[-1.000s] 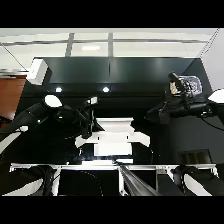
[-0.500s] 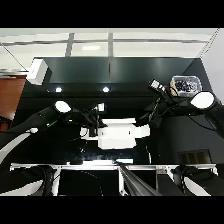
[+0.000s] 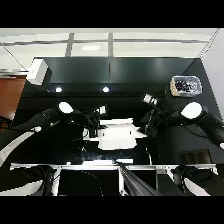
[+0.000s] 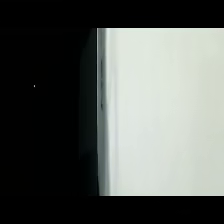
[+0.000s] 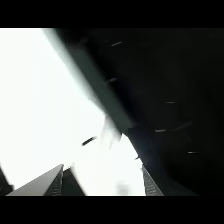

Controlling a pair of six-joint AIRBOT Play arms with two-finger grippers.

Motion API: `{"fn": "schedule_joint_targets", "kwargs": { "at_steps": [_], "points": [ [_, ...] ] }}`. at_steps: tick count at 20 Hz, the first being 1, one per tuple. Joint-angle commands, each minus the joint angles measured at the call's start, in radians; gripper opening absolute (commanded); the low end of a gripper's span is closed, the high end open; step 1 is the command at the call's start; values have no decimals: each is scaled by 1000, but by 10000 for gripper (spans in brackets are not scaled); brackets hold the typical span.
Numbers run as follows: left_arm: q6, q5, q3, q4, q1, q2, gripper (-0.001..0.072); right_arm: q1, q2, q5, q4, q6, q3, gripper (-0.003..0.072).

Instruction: Fold the box and place the chain.

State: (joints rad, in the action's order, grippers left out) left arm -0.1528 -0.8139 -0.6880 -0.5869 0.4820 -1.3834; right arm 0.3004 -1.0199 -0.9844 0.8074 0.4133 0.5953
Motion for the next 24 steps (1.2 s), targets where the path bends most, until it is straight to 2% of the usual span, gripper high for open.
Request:
{"fn": "schedule_joint_targets", "kwargs": {
  "at_steps": [1, 4, 11, 15, 20, 24],
  "points": [
    [-1, 1, 0, -31, 0, -2, 25, 94, -1, 39, 102, -116, -85, 562],
    [-1, 1, 0, -31, 0, -2, 25, 134, -1, 66, 191, -116, -116, 562],
    [-1, 1, 0, -31, 0, -2, 25, 240, -10, 123, 56, -150, -118, 585],
    [-1, 1, 0, -30, 0, -2, 25, 293, -11, 170, 56, -166, -118, 585],
    [-1, -3, 0, -30, 1, -2, 25, 353, -11, 311, 56, -167, -118, 585],
    [-1, -6, 0, -30, 1, -2, 25, 381, -11, 316, 57, -166, -116, 584]
  ]
}}
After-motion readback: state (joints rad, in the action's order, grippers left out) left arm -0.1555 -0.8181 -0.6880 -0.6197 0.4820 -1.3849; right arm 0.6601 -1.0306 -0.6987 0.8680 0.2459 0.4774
